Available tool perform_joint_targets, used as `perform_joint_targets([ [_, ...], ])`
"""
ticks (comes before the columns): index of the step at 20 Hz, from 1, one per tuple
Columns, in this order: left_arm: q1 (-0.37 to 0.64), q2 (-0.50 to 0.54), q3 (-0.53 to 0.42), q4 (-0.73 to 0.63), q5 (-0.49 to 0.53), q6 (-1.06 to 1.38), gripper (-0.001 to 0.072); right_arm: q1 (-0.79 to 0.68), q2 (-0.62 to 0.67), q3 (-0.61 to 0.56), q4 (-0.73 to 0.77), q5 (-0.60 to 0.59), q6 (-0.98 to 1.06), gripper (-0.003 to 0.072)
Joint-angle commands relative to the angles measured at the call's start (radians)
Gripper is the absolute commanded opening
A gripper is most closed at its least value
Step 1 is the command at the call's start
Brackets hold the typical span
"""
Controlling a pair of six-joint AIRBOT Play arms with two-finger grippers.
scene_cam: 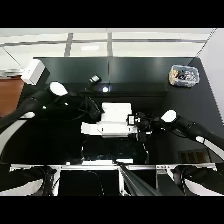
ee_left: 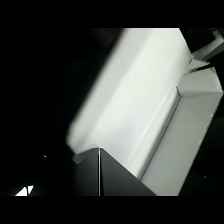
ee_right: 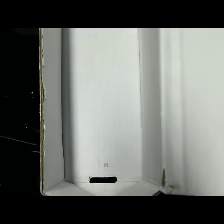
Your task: Fold the box and place the chain.
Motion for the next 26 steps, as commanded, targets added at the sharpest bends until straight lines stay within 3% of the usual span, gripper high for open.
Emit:
perform_joint_targets([
  [1, 0.079, 0.152, 0.005, 0.013, -0.058, -0.033, 0.0024, 0.001, 0.000, 0.001, 0.001, -0.008, 0.000, 0.0488],
  [3, 0.110, 0.281, -0.101, 0.000, 0.008, -0.018, 0.0024, 0.001, 0.000, 0.001, 0.002, -0.008, 0.001, 0.0488],
  [5, 0.114, 0.371, -0.259, -0.105, 0.135, 0.117, 0.0028, 0.001, 0.000, 0.001, 0.002, -0.008, 0.001, 0.0488],
  [8, 0.088, 0.372, -0.423, -0.166, 0.083, 0.557, 0.0031, 0.001, 0.000, 0.001, 0.002, -0.008, 0.001, 0.0488],
  [9, 0.076, 0.362, -0.450, -0.136, 0.095, 0.666, 0.0135, 0.001, 0.000, 0.001, 0.002, -0.008, 0.001, 0.0488],
  [10, 0.063, 0.351, -0.460, -0.089, 0.130, 0.709, 0.0490, 0.001, 0.000, 0.001, 0.002, -0.008, 0.001, 0.0488],
  [11, 0.047, 0.335, -0.460, -0.042, 0.179, 0.705, 0.0706, 0.001, 0.000, 0.001, 0.001, -0.008, 0.000, 0.0488],
  [13, 0.022, 0.300, -0.444, 0.052, 0.216, 0.708, 0.0708, 0.001, 0.000, 0.001, 0.002, -0.008, 0.001, 0.0488],
  [15, 0.006, 0.247, -0.401, 0.136, 0.191, 0.712, 0.0708, 0.001, 0.000, 0.001, 0.002, -0.004, 0.001, 0.0488],
  [20, 0.002, 0.101, -0.292, 0.097, 0.100, 0.808, 0.0704, 0.001, 0.000, 0.001, 0.002, -0.001, 0.001, 0.0488],
  [24, -0.025, 0.087, -0.290, 0.036, 0.084, 0.833, 0.0664, 0.001, 0.000, 0.001, 0.002, -0.001, 0.001, 0.0488],
  [26, -0.047, 0.087, -0.290, -0.011, 0.084, 0.835, 0.0449, 0.001, 0.000, 0.001, 0.002, -0.001, 0.001, 0.0488],
])
